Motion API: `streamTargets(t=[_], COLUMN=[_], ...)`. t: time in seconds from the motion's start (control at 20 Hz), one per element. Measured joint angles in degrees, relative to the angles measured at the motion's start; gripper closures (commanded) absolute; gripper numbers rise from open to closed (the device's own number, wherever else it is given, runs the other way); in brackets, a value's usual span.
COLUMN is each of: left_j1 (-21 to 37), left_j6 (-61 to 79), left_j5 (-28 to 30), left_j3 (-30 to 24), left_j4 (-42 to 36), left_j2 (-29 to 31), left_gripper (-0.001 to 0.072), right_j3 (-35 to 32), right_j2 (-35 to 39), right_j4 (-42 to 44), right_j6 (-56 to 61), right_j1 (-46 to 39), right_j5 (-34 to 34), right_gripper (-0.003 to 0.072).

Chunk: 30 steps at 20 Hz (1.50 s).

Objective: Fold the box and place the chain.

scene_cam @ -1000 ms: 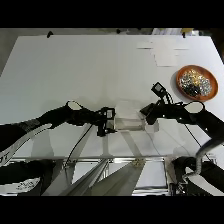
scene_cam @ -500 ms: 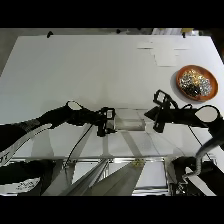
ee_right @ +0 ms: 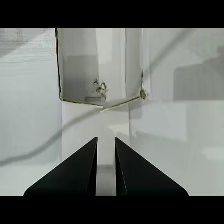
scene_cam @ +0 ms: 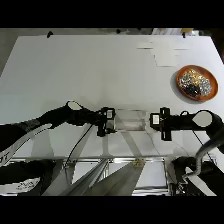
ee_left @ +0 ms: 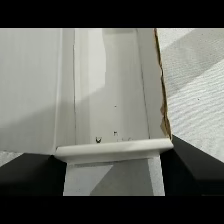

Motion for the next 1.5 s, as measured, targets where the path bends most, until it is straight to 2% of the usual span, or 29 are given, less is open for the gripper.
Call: streamTargets(t=[0.2,0.9,0.95,1.05,1.25,1.4,1.45,1.5], left_j1=[0.0,0.02,0.02,0.02,0.02,0.02,0.02,0.02], left_j6=[0.0,0.0,0.02,0.13,0.11,0.02,0.0,-0.02], left_j5=[0.0,0.04,0.02,0.0,-0.04,-0.02,-0.02,-0.02], left_j3=[0.0,0.0,0.0,0.0,0.0,0.0,0.0,0.0], left_j4=[0.02,0.02,0.04,0.07,0.09,0.07,0.04,0.02], left_j2=[0.0,0.0,0.0,0.0,0.0,0.0,0.0,0.0], left_gripper=[0.0497,0.0497,0.0497,0.0497,0.0497,0.0497,0.0497,0.0497], right_j3=[-0.24,-0.26,-0.26,-0.26,-0.26,-0.26,-0.28,-0.28], right_j2=[-2.84,-6.64,-7.5,-9.4,-12.31,-13.07,-13.16,-13.07], right_j4=[4.48,12.72,13.03,13.92,15.76,16.04,16.06,15.93], right_j6=[-5.38,-11.26,-11.39,-11.47,-11.63,-11.58,-11.45,-11.17], right_j1=[0.02,0.68,1.44,3.3,5.88,6.32,6.12,5.79], right_j5=[-0.87,-1.09,-1.09,-1.86,-4.07,-5.14,-5.25,-5.33], right_gripper=[0.0587,0.0584,0.0555,0.0413,0.0313,0.0323,0.0387,0.0514])
